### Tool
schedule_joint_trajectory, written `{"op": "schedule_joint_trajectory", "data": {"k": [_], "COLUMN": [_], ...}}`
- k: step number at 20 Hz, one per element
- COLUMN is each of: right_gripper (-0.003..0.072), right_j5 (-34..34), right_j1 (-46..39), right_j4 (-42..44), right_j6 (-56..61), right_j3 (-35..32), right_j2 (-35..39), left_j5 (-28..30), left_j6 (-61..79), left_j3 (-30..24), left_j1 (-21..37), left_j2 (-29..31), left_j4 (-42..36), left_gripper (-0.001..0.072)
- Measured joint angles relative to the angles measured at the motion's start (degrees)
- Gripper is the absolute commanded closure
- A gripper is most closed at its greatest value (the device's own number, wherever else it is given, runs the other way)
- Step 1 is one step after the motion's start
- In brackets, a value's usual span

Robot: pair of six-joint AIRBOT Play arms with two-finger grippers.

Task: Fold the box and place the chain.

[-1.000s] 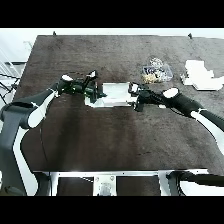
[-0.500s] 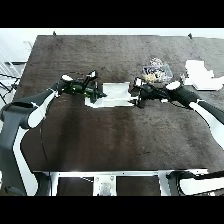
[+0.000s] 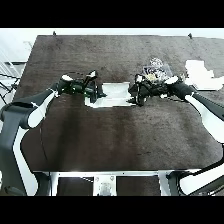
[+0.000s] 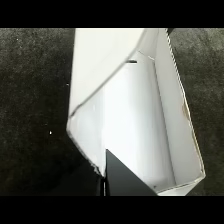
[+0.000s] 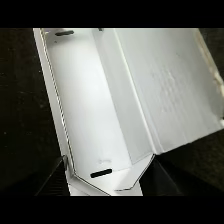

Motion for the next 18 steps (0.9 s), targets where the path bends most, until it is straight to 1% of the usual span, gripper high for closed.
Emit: {"op": "schedule_joint_trajectory", "data": {"k": [7, 18], "right_gripper": [0.0043, 0.0043], "right_j5": [5.5, 12.0], "right_j1": [-0.3, -0.1], "right_j4": [0.1, 0.0], "right_j6": [-0.1, -0.3], "right_j3": [3.7, 10.4], "right_j2": [-4.4, -11.2], "left_j5": [0.0, 0.0], "left_j6": [0.0, 0.0], "left_j3": [0.0, 0.0], "left_j1": [0.0, 0.0], "left_j2": [0.0, 0.0], "left_j4": [0.0, 0.0], "left_gripper": [0.069, 0.0689]}}
